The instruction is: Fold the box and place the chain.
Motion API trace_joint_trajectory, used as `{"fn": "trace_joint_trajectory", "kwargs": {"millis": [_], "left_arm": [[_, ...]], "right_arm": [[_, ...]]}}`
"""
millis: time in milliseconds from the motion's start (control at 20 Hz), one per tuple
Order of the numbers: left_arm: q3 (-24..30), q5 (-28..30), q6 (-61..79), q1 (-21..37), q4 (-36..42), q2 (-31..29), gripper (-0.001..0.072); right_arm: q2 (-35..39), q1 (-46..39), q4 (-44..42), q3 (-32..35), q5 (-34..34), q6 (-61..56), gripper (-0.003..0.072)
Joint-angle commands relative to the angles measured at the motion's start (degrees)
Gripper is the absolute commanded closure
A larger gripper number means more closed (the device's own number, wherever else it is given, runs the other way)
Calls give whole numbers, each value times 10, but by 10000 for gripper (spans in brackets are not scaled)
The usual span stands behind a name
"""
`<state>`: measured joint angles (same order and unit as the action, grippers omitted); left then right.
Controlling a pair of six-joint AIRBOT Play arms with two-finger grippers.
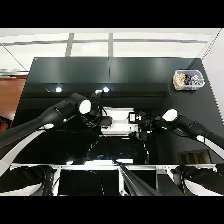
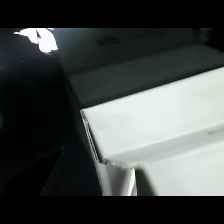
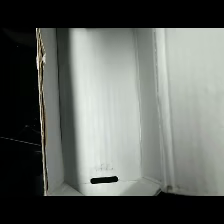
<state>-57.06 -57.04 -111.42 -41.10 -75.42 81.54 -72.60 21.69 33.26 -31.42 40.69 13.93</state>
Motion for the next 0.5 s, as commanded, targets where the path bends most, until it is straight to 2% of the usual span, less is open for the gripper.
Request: {"fn": "trace_joint_trajectory", "kwargs": {"millis": [0,150,450], "left_arm": [[-33,-25,-71,-35,-69,24,218],[-77,-78,-122,-63,-120,56,219],[-91,-90,-165,-76,-119,76,219]], "right_arm": [[0,0,0,0,0,0,257],[0,0,0,0,0,0,257],[0,0,0,0,0,0,257]]}}
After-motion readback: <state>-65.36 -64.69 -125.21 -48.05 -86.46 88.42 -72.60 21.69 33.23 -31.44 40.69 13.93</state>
